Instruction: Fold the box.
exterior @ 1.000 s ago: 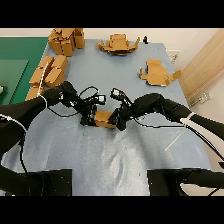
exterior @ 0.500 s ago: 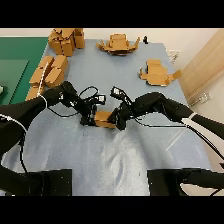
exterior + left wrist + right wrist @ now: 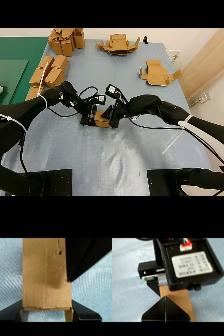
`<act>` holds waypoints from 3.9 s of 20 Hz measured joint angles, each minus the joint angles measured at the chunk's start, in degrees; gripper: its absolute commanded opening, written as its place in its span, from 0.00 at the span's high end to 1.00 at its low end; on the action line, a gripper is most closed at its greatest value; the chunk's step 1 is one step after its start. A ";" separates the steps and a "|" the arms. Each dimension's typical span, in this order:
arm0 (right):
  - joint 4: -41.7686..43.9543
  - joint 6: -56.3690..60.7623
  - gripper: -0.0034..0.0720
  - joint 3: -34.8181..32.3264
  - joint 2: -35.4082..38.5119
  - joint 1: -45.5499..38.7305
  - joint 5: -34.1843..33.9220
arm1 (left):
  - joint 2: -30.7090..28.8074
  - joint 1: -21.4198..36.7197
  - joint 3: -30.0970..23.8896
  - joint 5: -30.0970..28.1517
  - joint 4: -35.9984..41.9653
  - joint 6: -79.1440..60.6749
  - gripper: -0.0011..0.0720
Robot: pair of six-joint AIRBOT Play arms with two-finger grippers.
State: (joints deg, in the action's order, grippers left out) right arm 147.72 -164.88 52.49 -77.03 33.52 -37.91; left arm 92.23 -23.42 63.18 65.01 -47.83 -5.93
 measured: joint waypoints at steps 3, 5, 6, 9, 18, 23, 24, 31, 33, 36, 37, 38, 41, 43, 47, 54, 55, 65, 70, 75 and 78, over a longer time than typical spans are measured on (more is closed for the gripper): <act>0.09 0.00 0.95 -0.02 -1.84 1.31 3.37 | 0.00 -0.02 0.00 -0.02 0.00 0.00 0.76; 0.26 0.07 0.95 -0.02 -3.06 1.75 4.42 | 0.00 0.00 0.00 -0.04 -0.04 -0.04 0.76; 0.35 0.13 0.95 -0.02 -3.50 1.86 4.66 | 0.00 -0.02 0.00 -0.04 -0.04 -0.04 0.76; 0.42 0.55 0.95 -0.04 -4.28 2.05 5.11 | 0.00 -0.02 0.00 -0.07 -0.07 -0.09 0.76; -0.20 0.92 0.95 0.00 -0.94 2.10 9.77 | 0.00 -0.02 0.00 -0.02 0.00 0.09 0.76; -4.39 5.77 0.95 -0.59 4.55 1.29 11.32 | -0.17 -0.02 0.17 -0.11 -0.09 0.85 0.73; -6.93 8.72 0.95 -1.22 5.53 0.92 11.43 | -0.31 -0.13 0.42 -0.15 -0.31 2.01 0.73; -27.23 32.00 0.95 -12.02 16.59 -4.98 11.65 | -2.73 3.28 5.03 -10.54 -0.20 17.42 0.31; -29.55 34.64 0.95 -15.56 20.55 -7.48 11.82 | -4.31 5.75 5.75 -14.91 -1.18 24.41 0.31; -31.41 36.81 0.95 -20.15 25.83 -11.45 11.87 | -6.75 11.23 6.27 -20.02 -4.70 36.28 0.31; -31.78 37.22 0.95 -21.38 27.26 -12.63 11.87 | -7.37 13.29 6.34 -20.79 -5.99 40.33 0.32; -32.15 37.46 0.95 -22.29 28.41 -13.62 11.82 | -7.87 15.45 6.36 -21.00 -7.85 44.41 0.32; -32.98 38.03 0.95 -23.96 30.56 -15.80 11.76 | -8.74 22.36 6.32 -19.30 -12.79 54.99 0.38; -33.20 38.27 0.95 -24.46 31.12 -16.41 11.67 | -9.05 25.99 6.19 -17.16 -14.53 58.66 0.38; -33.40 38.40 0.95 -24.83 31.52 -16.94 11.56 | -9.64 30.86 6.10 -13.64 -16.41 61.99 0.38; -33.55 38.42 0.95 -24.96 31.63 -17.09 11.54 | -11.47 32.83 6.10 -7.91 -16.87 63.60 0.38; -33.55 38.42 0.95 -24.96 31.63 -17.09 11.54 | -11.61 32.92 6.10 -7.34 -16.46 63.78 0.38; -33.53 38.45 0.95 -24.96 31.63 -17.11 11.37 | -11.98 31.56 5.73 -0.87 -12.74 65.09 0.67; -33.53 38.47 0.95 -24.96 31.63 -17.11 10.45 | -11.85 31.23 5.33 2.21 -11.54 65.55 0.67; -33.53 38.47 0.95 -24.96 31.54 -17.11 10.12 | -11.80 31.23 5.27 4.46 -9.88 65.55 0.96; -33.55 38.47 0.95 -24.96 30.97 -17.11 10.03 | -11.89 31.23 5.27 2.80 -10.19 67.17 0.96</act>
State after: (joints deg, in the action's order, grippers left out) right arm 114.17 -126.41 27.53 -46.06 16.40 -27.88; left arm 80.34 7.81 68.45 67.81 -58.02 61.23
